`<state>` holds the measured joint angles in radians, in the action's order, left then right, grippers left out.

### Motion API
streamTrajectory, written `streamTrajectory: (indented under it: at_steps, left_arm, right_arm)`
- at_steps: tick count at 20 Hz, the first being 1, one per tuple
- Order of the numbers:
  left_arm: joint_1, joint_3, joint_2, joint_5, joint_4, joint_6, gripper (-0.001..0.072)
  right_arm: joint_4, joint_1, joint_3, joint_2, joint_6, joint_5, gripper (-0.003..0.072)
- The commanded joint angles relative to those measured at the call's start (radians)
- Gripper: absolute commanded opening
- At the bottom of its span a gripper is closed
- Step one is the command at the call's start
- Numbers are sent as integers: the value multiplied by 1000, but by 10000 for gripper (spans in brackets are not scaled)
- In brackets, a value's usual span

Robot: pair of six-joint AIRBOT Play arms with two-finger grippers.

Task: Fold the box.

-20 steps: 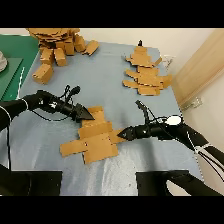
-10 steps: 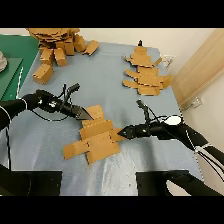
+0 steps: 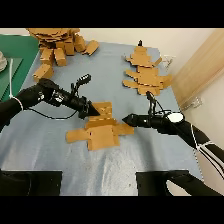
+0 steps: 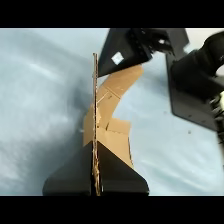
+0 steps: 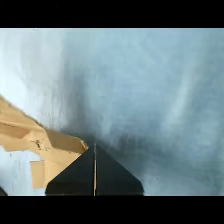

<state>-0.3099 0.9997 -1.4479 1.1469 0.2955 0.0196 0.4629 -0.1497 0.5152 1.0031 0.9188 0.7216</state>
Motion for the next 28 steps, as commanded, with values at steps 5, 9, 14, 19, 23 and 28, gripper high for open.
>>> streamTrajectory:
  at_steps: [5, 9, 14, 19, 23, 28]
  left_arm:
    - [-89, -28, 27, -102, 24, -296, 12]
    - [-81, -29, 15, -127, 20, -298, 12]
    - [-84, -30, 14, -204, -29, -376, 12]
    - [-110, -82, 14, -214, -87, -453, 12]
    - [-164, -156, 14, -313, -116, -507, 12]
    - [-167, -159, 14, -309, -116, -506, 12]
  right_arm:
    - [-24, -1, 195, -1, 78, -56, 29]
    - [194, -2, 196, -1, 291, 102, 249]
    - [282, -52, 196, -4, 330, 129, 3]
    - [304, -122, 195, -4, 330, 40, 3]
    - [319, -151, 195, -4, 329, 23, 3]
    - [357, -152, 186, -11, 329, 18, 2]
